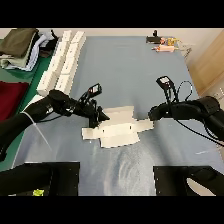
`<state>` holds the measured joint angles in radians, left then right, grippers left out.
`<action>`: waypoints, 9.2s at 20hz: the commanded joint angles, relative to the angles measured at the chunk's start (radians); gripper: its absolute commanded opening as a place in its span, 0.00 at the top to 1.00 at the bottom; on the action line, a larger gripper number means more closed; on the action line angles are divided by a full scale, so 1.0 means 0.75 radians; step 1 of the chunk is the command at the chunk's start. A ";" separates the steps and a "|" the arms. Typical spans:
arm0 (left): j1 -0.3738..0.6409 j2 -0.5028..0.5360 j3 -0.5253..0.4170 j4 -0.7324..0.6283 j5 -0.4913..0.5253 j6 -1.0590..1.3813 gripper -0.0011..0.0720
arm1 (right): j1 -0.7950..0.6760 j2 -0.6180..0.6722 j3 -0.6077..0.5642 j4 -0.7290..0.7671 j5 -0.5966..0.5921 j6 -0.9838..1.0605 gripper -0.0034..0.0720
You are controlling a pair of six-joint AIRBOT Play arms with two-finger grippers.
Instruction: Fold the box.
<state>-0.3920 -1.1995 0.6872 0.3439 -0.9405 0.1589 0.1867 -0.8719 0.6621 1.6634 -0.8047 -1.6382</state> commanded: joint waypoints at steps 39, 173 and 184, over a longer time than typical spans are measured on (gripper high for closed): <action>-0.143 0.134 -0.282 -0.097 0.065 0.151 0.97 | 0.000 0.000 0.039 0.103 -0.001 0.174 0.65; -0.143 0.134 -0.281 -0.090 -0.015 0.063 0.97 | 1.338 0.316 -0.407 -0.835 -0.046 0.567 0.01; -0.143 0.134 -0.281 -0.090 -0.016 0.063 0.97 | 0.498 0.275 -0.405 0.378 0.112 -1.049 0.01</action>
<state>-0.4995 -1.0988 0.4759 0.2764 -0.9520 0.2054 0.6952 -0.6430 0.3573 1.6905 -0.7284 -2.1036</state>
